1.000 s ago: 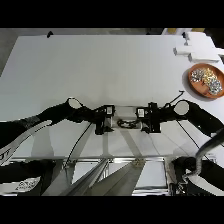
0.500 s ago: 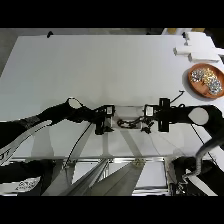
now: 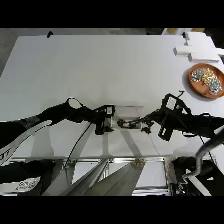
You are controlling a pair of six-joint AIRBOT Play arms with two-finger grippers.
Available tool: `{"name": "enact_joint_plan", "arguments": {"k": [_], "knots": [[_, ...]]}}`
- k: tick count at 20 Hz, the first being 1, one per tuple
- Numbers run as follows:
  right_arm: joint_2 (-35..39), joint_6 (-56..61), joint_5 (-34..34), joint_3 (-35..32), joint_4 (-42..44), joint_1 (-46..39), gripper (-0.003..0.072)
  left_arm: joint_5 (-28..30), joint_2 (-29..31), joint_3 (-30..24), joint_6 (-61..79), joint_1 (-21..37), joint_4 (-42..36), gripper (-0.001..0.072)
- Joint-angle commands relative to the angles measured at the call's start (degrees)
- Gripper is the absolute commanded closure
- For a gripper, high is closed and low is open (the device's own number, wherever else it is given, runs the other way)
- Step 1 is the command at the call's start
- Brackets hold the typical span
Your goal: Fold the box and place the chain.
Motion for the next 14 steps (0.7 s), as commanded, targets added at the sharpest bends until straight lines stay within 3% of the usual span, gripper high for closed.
{"name": "enact_joint_plan", "arguments": {"k": [1,4,9,14], "knots": [[1.2,-0.1,-3.1,0.0,14.6,0.1,0.0664,0.0,0.0,0.0,0.0,0.0,0.0,0.0675],[0.9,-7.8,-3.5,0.0,26.3,0.1,0.0665,0.0,0.0,0.0,0.0,0.0,0.0,0.0675],[-1.1,-15.1,-4.5,0.0,34.1,1.2,0.0665,0.0,0.0,0.0,0.0,0.0,0.0,0.0675],[-5.2,-16.9,-12.6,0.0,27.4,11.4,0.0664,0.0,0.0,0.0,0.0,0.0,0.0,0.0675]]}}
